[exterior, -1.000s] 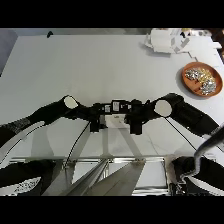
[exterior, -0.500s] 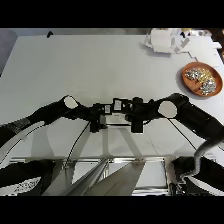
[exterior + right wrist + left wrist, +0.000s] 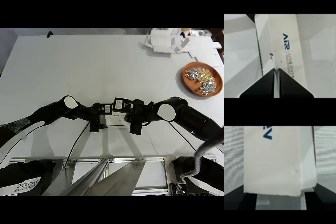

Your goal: Fold the box and place the chain.

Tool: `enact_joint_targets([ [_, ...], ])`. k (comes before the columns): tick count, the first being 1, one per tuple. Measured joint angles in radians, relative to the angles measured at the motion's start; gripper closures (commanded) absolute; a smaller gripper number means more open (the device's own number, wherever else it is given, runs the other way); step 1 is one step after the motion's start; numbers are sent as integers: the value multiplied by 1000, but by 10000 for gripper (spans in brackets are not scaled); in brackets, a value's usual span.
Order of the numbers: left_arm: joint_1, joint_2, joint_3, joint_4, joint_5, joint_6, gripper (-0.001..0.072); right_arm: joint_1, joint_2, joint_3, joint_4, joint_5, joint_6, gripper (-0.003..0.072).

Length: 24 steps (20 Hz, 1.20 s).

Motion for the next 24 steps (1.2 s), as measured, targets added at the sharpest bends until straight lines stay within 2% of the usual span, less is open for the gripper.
enact_joint_targets([
  [16,0,0,1,-6,-1,-2,499,-35,12,-10,-8,-57,78,634],
  [24,0,0,0,1,-1,-1,499,-37,-3,-10,35,-69,87,633],
])
